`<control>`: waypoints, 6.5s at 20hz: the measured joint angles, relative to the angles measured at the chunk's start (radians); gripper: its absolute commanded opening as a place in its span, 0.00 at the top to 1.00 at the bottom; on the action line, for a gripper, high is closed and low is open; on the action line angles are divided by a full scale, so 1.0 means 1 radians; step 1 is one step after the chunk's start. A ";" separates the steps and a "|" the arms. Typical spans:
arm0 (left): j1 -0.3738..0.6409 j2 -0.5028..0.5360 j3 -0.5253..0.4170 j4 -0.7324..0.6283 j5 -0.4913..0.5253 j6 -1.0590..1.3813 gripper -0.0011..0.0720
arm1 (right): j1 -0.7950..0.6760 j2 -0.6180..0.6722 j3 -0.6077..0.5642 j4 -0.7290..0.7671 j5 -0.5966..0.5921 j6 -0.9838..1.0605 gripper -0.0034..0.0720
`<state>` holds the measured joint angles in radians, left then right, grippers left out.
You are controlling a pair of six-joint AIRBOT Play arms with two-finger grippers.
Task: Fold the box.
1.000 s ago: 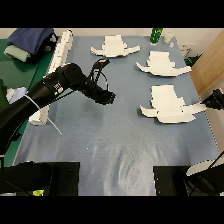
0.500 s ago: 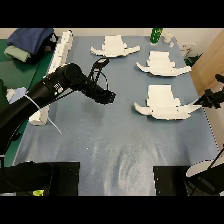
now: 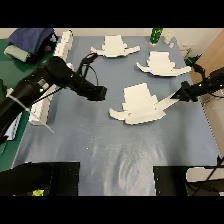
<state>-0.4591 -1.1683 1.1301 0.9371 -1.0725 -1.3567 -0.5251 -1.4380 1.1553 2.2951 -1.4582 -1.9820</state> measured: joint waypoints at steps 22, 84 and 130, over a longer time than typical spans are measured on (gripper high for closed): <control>0.444 0.317 -0.428 -0.245 -0.217 0.230 0.35 | 0.339 0.415 -0.695 -0.010 0.313 0.185 0.96; -0.058 0.015 -0.419 -0.593 0.278 1.598 0.97 | 0.555 0.526 -0.468 -0.367 0.766 0.306 0.61; -0.180 -0.061 -0.431 -0.526 0.292 1.508 0.97 | 0.544 0.509 -0.481 -0.299 0.742 0.333 0.61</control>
<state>-0.6392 -1.2297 0.6994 0.4107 -0.7803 0.1509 0.0185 -0.9295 0.6743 1.9961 -0.7158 -1.6493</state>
